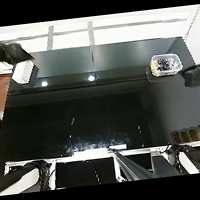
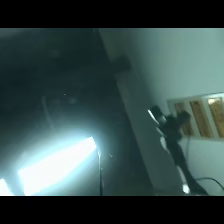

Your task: Fold the box and place the chain.

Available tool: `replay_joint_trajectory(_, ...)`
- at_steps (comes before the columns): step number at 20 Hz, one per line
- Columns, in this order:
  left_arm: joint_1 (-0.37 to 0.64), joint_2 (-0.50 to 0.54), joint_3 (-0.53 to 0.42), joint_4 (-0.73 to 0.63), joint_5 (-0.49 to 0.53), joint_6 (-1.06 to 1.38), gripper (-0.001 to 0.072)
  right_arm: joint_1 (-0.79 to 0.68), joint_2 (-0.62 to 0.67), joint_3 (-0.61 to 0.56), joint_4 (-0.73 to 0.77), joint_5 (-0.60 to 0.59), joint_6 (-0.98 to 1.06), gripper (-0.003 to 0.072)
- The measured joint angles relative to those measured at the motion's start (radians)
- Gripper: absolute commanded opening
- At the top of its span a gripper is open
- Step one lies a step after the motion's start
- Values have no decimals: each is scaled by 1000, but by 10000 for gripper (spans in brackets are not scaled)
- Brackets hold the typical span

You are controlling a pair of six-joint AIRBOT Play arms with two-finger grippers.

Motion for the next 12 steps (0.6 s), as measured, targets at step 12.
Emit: replay_joint_trajectory(12,-298,533,-786,380,458,-333,21,-35,-177,-214,156,-217,-67,23)
